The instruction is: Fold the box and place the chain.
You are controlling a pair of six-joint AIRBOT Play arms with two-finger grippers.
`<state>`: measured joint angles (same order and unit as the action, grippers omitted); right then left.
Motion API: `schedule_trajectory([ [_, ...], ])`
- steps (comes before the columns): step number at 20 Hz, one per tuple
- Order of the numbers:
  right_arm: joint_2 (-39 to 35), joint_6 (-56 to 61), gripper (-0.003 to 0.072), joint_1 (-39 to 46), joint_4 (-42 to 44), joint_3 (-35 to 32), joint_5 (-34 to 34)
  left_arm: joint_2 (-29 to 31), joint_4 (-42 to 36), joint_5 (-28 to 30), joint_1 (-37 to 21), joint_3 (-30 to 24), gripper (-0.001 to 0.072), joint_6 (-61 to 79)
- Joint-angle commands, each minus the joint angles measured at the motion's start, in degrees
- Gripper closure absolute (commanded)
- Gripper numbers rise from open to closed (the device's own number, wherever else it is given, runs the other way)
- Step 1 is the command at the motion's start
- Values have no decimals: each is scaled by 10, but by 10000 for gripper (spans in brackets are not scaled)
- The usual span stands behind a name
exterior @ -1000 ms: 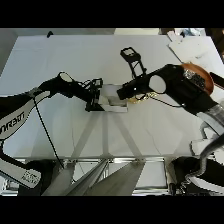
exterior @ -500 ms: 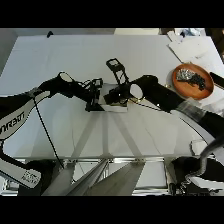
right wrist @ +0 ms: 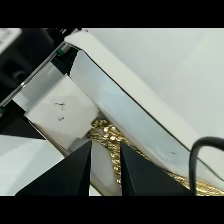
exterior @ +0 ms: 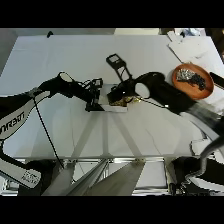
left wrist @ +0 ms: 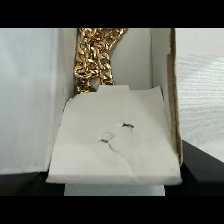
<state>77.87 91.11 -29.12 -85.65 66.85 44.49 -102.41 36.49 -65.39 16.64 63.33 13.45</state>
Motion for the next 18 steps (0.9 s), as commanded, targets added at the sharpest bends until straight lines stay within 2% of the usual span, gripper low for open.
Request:
schedule_trajectory([
  [1, -74, -14, 483, 38, -87, 1, 54, 0, 0, 0, 0, 0, 499, 0],
  [3, -102, -20, 470, 86, -119, 1, 94, 0, 0, 0, 0, 0, 499, 0],
  [5, -103, -81, 436, 135, -115, 0, 156, 0, 0, 0, 0, 0, 499, 0],
  [6, -93, -124, 350, 152, -114, 0, 193, 0, 0, 0, 0, 0, 499, 0],
  [7, -78, -161, 233, 165, -114, 0, 220, 0, 0, 0, 0, 0, 499, 0],
  [8, -65, -183, 207, 174, -114, 0, 224, 0, 0, 0, 0, 0, 499, 0],
  [11, -15, -233, 206, 183, -110, 0, 202, 0, 0, 0, 0, 0, 499, 0],
  [14, 43, -235, 205, 183, -105, 0, 192, 0, 0, 0, 0, 0, 499, 0],
  [18, 95, -172, 205, 183, -105, 1, 127, 0, 0, 0, 0, 0, 499, 0],
])
